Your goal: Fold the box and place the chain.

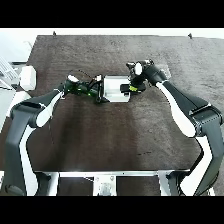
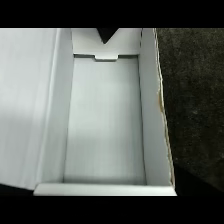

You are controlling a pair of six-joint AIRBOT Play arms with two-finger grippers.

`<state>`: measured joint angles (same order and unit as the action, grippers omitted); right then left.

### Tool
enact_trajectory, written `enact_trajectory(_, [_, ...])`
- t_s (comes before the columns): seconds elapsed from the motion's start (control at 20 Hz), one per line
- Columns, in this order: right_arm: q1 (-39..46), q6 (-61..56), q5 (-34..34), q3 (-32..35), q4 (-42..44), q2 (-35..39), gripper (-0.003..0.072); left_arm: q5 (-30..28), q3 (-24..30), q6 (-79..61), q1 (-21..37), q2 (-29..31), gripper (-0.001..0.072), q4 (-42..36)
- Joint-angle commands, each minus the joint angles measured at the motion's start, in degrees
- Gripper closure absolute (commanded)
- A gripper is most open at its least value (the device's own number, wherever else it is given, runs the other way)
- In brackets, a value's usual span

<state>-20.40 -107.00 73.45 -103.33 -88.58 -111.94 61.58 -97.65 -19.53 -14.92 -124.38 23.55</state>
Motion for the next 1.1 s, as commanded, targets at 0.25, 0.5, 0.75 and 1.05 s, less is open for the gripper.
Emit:
enact_trajectory(0.25, [-0.9,-6.4,0.7,-1.8,-2.4,-0.7,0.0313,0.0,0.0,0.0,0.0,0.0,0.0248,0.0])
enact_trajectory(0.5, [-1.1,-9.0,0.2,-1.9,-2.4,-0.7,0.0318,0.0,0.0,0.0,0.0,0.0,0.0248,0.0])
enact_trajectory(0.75, [-1.5,-11.1,0.5,-1.9,-2.4,-0.9,0.0426,0.0,0.0,0.0,0.0,0.0,0.0249,0.0])
enact_trajectory(1.05, [-2.1,-11.3,0.6,-1.9,-2.5,-1.3,0.0619,0.0,0.0,0.0,0.0,0.0,0.0248,0.0])
